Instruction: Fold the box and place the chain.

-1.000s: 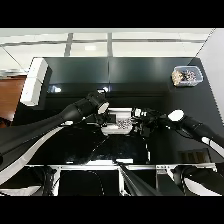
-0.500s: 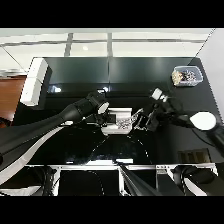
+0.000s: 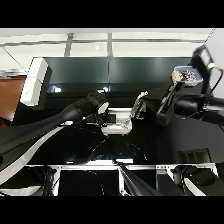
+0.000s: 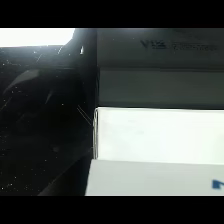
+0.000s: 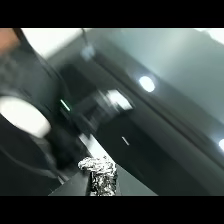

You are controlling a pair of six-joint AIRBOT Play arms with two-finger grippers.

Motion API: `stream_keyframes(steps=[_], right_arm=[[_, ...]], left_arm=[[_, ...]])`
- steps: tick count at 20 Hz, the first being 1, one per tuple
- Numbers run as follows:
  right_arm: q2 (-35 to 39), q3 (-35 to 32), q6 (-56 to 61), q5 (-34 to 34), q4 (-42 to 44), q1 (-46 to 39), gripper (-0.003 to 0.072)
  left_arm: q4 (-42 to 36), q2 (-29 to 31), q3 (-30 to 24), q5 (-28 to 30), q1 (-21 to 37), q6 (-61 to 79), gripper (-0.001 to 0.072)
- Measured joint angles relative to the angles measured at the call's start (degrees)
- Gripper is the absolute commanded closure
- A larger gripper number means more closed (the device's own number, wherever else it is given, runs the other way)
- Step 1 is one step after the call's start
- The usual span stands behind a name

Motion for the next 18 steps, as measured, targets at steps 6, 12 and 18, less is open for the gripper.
stream_keyframes(steps=[6, 12, 18], right_arm=[[-0.3, 1.7, -1.0, -0.6, 7.8, 0.2, 0.0675], [-6.1, 1.9, 3.2, -0.1, 8.4, 3.4, 0.0674], [-12.2, 1.9, 7.8, 0.2, 3.7, 5.3, 0.0674]], left_arm=[[0.0, 0.0, 0.0, 0.0, 0.0, 0.0, 0.0679], [0.0, 0.0, 0.0, 0.0, 0.0, 0.0, 0.0679], [0.0, 0.0, 0.0, 0.0, 0.0, 0.0, 0.0680]])
